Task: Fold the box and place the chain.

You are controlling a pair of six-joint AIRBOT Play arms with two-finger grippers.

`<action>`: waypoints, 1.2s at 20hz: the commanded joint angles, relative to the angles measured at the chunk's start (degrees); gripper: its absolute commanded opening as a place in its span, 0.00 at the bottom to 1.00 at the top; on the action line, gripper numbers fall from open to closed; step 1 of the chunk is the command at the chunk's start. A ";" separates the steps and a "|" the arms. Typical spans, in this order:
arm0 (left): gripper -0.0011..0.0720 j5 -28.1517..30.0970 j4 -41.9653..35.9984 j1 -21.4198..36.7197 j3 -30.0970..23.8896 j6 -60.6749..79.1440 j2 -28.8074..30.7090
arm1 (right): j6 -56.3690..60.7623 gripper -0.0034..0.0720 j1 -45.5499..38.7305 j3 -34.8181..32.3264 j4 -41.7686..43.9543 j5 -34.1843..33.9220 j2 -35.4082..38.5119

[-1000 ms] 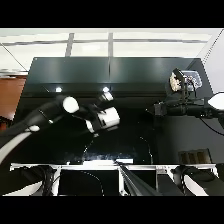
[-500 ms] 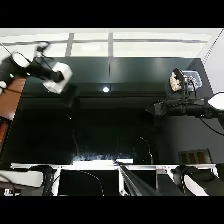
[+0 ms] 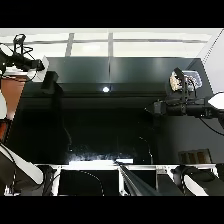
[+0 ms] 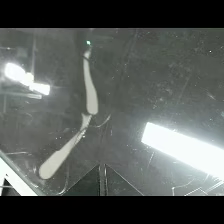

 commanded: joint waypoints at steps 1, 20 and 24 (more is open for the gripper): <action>0.41 1.20 2.34 1.01 3.39 2.60 -3.85 | 0.15 0.11 0.04 0.04 0.46 0.02 0.02; 0.05 -24.44 -18.08 -1.62 -0.11 -3.91 21.14 | 4.55 0.11 -1.88 8.57 -11.13 13.55 0.33; 0.05 -13.11 -17.84 -10.12 -19.30 -3.78 39.93 | 13.07 0.11 -5.75 11.76 -26.45 13.99 9.29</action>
